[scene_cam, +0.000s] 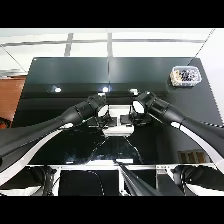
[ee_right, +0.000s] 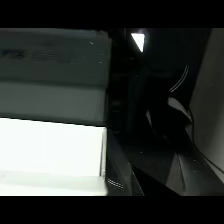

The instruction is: Fold the box and place the chain.

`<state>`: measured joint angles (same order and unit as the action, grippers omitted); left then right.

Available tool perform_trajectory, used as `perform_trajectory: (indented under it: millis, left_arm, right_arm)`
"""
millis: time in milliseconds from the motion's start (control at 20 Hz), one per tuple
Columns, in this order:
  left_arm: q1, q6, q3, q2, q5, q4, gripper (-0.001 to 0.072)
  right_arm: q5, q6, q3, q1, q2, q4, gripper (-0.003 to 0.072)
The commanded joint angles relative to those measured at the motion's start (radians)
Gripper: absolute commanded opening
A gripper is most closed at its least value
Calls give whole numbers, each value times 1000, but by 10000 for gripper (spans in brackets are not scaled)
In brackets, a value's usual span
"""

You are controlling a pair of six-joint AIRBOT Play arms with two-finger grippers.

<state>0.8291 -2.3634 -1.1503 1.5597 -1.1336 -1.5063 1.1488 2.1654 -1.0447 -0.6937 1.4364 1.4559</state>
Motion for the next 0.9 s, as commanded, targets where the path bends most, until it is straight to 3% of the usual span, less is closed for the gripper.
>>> perform_trajectory:
  millis: [0, 400, 450, 500, 550, 850]
  left_arm:
    - [0, 0, -1, 0, -2, 0, 28]
    - [-1, 0, -1, 0, -2, -1, 28]
    - [-1, 0, -1, 0, -1, -1, 28]
    - [-1, 0, -1, 0, -1, -1, 28]
    - [-1, 0, -1, 0, -1, -1, 28]
    - [-1, 0, -1, 0, -1, -3, 28]
  right_arm:
    - [15, 42, 0, -5, 11, 6, 356]
    - [10, 29, 2, -6, 32, -15, 341]
    - [10, 24, 2, -6, 32, -15, 178]
    - [8, 24, 2, -6, 32, -15, 150]
    - [6, 24, 2, -6, 32, -16, 12]
    - [6, 27, 2, -6, 32, -16, 18]
